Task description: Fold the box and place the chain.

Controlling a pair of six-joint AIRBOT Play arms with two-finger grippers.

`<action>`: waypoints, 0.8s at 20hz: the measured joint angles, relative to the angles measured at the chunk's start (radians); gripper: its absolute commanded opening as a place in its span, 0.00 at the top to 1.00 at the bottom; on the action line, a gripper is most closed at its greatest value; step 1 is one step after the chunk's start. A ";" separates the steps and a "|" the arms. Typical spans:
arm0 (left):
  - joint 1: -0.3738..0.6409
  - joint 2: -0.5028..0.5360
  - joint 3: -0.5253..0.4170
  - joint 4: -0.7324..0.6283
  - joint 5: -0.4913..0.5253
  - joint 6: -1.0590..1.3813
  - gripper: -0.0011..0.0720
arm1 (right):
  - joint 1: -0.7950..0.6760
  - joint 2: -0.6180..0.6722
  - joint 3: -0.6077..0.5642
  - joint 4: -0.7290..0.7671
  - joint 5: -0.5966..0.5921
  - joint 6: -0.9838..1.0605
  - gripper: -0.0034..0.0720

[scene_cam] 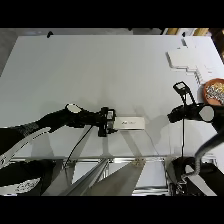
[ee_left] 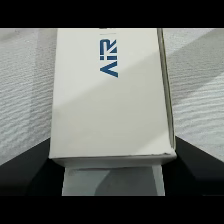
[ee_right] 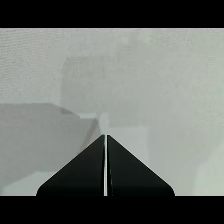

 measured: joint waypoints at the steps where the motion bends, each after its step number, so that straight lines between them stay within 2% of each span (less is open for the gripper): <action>1: 0.000 0.000 0.000 -0.002 -0.001 0.000 0.95 | 0.000 0.000 0.000 0.000 0.000 0.000 0.93; 7: 0.004 0.008 0.000 -0.010 -0.012 0.000 0.95 | 0.000 0.000 0.000 -0.003 0.001 0.003 0.93; 10: 0.035 0.061 0.000 -0.007 0.002 -0.031 0.93 | 0.000 0.000 0.000 -0.003 0.001 0.003 0.93; 11: 0.054 0.092 0.000 -0.004 0.020 -0.057 0.89 | 0.000 0.000 0.000 -0.003 0.001 0.003 0.93; 13: 0.107 0.165 0.000 -0.003 0.093 -0.132 0.86 | 0.000 0.000 0.000 -0.003 0.001 0.003 0.93; 16: 0.216 0.282 -0.001 -0.003 0.286 -0.301 0.86 | 0.000 0.000 0.000 -0.003 0.001 0.003 0.93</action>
